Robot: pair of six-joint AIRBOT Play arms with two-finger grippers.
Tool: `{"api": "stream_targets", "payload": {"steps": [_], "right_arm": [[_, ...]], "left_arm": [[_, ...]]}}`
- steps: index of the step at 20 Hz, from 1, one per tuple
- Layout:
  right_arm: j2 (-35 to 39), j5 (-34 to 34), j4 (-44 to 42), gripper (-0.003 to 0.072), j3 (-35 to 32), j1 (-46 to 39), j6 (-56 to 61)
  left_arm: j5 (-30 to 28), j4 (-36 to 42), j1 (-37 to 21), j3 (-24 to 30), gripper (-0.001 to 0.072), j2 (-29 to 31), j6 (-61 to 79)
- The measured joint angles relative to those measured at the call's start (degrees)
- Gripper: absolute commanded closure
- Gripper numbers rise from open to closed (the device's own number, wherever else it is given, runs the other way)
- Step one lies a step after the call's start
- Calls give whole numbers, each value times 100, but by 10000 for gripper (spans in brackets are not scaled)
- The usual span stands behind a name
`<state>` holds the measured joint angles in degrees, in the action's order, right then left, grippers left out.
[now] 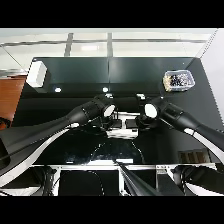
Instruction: Fold the box and place the chain.
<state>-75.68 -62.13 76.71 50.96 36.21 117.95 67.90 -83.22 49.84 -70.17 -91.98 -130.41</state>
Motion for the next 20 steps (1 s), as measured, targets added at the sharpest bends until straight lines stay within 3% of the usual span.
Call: {"api": "stream_targets", "payload": {"steps": [10,11,17,18,19,20], "right_arm": [[-332,-192,385,495,164,236,597],[-339,-199,389,686,164,240,603],[-361,-205,411,672,164,247,667],[-361,-208,411,647,164,247,671],[-361,-216,413,467,164,247,662],[-361,-232,424,420,164,247,643]], "left_arm": [[4,0,0,0,680,0,2],[7,0,0,0,680,0,2],[24,9,0,0,680,0,-11],[22,7,0,0,680,0,-7],[9,-11,0,0,680,-2,9],[-4,-26,0,0,680,0,44]]}}
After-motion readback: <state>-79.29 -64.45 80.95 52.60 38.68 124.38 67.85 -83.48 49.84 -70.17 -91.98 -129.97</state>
